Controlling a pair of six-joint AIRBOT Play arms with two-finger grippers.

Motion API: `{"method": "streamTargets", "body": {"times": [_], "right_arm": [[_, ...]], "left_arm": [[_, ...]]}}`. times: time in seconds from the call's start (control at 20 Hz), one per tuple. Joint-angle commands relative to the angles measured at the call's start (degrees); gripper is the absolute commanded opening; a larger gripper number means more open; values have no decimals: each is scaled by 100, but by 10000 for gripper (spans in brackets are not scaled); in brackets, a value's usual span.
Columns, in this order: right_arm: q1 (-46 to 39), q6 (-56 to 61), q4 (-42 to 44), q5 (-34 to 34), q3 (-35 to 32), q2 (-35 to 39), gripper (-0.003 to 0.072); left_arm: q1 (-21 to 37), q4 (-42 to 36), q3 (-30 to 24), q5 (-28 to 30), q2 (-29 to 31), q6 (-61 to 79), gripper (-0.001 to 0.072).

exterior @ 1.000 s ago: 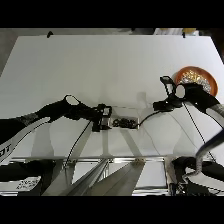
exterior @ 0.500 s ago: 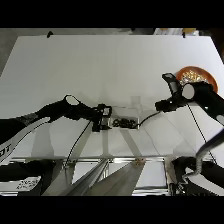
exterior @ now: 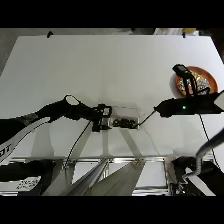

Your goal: Fold the box and place the chain.

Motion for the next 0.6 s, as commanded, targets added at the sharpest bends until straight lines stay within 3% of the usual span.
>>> {"method": "streamTargets", "body": {"times": [0.0,0.25,0.55], "right_arm": [[4,-417,1480,166,7,372,15],[4,-916,2581,33,7,372,15],[7,-1193,2643,-282,-2,254,16]], "left_arm": [[0,2,4,2,4,0,252],[0,2,4,2,4,2,252],[0,2,4,2,4,2,252]]}}
